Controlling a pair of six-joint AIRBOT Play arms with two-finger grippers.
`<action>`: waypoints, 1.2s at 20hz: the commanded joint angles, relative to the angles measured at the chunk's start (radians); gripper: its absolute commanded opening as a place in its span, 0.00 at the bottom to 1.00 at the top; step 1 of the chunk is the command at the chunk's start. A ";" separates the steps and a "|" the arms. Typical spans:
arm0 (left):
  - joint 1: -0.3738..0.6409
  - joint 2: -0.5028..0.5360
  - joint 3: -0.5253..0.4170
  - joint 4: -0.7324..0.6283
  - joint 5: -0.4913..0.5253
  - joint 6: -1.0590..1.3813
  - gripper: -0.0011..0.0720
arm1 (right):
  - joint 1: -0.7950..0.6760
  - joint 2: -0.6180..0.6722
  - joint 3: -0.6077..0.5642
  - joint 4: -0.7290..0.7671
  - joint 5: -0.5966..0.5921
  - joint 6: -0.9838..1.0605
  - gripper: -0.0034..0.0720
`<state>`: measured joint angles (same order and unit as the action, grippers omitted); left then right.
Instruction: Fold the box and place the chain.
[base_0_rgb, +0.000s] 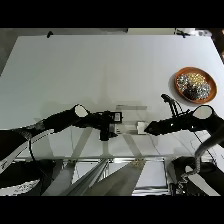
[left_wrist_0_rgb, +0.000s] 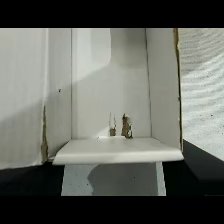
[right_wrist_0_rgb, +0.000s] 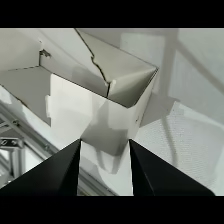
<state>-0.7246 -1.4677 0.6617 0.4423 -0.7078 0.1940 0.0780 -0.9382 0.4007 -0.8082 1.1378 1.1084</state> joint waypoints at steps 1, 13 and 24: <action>0.000 0.000 0.000 0.000 0.000 0.000 0.22 | 0.107 0.001 0.031 -0.118 -0.092 0.138 0.50; 0.000 0.000 0.000 0.000 0.000 0.000 0.22 | 0.385 -0.003 0.119 -0.394 -0.113 0.724 0.49; 0.000 0.000 0.000 0.000 0.000 0.000 0.22 | 0.512 -0.159 0.237 -0.489 -0.191 0.964 0.49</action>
